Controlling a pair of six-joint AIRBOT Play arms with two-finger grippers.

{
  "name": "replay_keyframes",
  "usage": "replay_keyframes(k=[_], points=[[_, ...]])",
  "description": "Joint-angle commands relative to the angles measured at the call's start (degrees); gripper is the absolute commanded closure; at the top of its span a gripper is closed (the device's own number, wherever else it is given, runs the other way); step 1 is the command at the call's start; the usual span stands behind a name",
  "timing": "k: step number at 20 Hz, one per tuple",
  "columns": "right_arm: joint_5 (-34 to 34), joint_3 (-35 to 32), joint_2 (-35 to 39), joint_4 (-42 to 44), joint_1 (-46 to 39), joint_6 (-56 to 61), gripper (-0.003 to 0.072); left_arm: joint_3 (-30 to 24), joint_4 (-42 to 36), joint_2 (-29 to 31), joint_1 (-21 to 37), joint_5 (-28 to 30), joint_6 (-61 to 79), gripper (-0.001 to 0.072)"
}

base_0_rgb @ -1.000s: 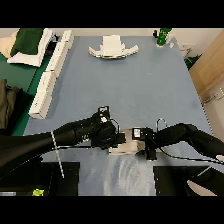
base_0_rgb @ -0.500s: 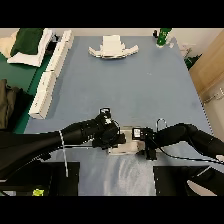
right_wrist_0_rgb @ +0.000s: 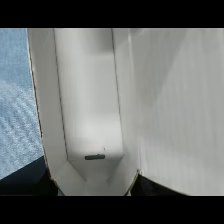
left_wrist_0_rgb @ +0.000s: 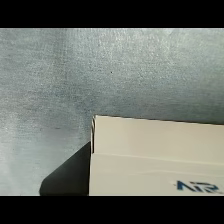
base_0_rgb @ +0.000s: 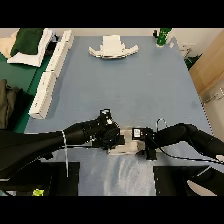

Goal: Fold the box.

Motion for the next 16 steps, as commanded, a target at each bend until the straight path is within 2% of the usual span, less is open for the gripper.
replay_keyframes(k=[1,8,10,11,14,15,16], points=[[0.02,0.02,0.0,0.0,0.0,-0.02,0.0172,-0.02,0.26,-0.04,0.0,0.0,-0.44,0.0696],[0.02,0.02,0.0,0.0,0.0,0.0,0.0172,-0.02,-0.39,-0.04,0.0,0.04,0.07,0.0684],[0.02,0.02,0.0,0.0,0.0,0.0,0.0172,-0.02,-0.35,-0.04,0.0,0.02,0.68,0.0214],[0.02,0.02,0.0,0.0,0.0,0.0,0.0172,-0.02,-0.35,-0.04,0.0,0.02,0.68,0.024],[0.02,0.02,0.0,0.0,0.0,0.0,0.0172,-0.02,-0.33,-0.04,0.0,-0.17,0.7,0.0238],[0.02,0.02,0.0,0.0,0.0,0.0,0.0172,-0.02,-0.31,-0.04,0.0,-0.33,0.7,0.0294],[0.02,0.02,0.0,0.0,0.0,0.0,0.0172,-0.02,-0.15,-0.04,0.0,-0.55,1.25,0.0444]])
